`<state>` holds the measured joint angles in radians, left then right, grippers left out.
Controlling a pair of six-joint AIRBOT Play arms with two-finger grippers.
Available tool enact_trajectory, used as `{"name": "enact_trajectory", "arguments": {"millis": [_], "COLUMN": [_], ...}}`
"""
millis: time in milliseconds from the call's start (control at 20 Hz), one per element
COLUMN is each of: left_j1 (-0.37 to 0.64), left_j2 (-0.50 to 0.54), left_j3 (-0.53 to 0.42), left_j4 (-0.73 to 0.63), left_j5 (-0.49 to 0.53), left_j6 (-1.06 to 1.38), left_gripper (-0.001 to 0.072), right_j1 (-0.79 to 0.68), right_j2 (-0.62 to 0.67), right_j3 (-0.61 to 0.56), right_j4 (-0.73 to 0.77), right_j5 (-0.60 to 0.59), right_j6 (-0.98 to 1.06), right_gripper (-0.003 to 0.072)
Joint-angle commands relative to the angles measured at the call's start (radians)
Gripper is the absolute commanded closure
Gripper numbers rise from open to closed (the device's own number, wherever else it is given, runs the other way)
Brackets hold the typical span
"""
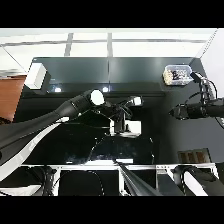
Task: Fold the box and place the chain.
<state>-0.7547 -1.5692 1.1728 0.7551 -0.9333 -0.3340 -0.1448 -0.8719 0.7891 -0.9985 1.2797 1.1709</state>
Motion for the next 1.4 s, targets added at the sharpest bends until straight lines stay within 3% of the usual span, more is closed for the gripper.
{"name": "enact_trajectory", "arguments": {"millis": [0, 300, 650, 700, 850, 900, 1100, 1250, 1350], "left_j1": [-0.021, -0.065, -0.077, -0.09, -0.138, -0.137, -0.01, 0.178, 0.35], "left_j2": [-0.007, -0.007, -0.008, -0.008, -0.005, 0.002, 0.071, 0.164, 0.213], "left_j3": [0.01, 0.01, 0.035, 0.035, 0.057, 0.082, 0.183, 0.188, 0.188], "left_j4": [0.049, 0.207, 0.301, 0.345, 0.52, 0.555, 0.621, 0.832, 0.922], "left_j5": [-0.048, -0.043, -0.048, -0.04, -0.056, -0.078, -0.282, -0.458, -0.523], "left_j6": [-0.021, -0.15, -0.263, -0.285, -0.351, -0.415, -0.635, -0.848, -0.949], "left_gripper": [-0.0002, -0.0002, 0.0, 0.0031, 0.0325, 0.036, 0.036, 0.0359, 0.036], "right_j1": [-0.001, -0.001, -0.001, -0.001, -0.001, -0.001, -0.001, -0.001, -0.001], "right_j2": [0.001, 0.001, 0.001, 0.001, 0.001, 0.001, 0.001, 0.001, 0.001], "right_j3": [0.001, 0.001, 0.001, 0.001, 0.001, 0.001, 0.001, 0.001, 0.001], "right_j4": [0.002, 0.002, 0.002, 0.002, 0.001, 0.001, 0.0, 0.0, 0.0], "right_j5": [-0.002, -0.002, -0.002, -0.003, -0.005, -0.003, 0.0, -0.002, -0.003], "right_j6": [-0.001, -0.001, -0.001, -0.002, -0.001, -0.001, -0.002, -0.002, -0.002], "right_gripper": [0.0671, 0.0671, 0.0671, 0.0671, 0.0671, 0.0671, 0.067, 0.0671, 0.0671]}}
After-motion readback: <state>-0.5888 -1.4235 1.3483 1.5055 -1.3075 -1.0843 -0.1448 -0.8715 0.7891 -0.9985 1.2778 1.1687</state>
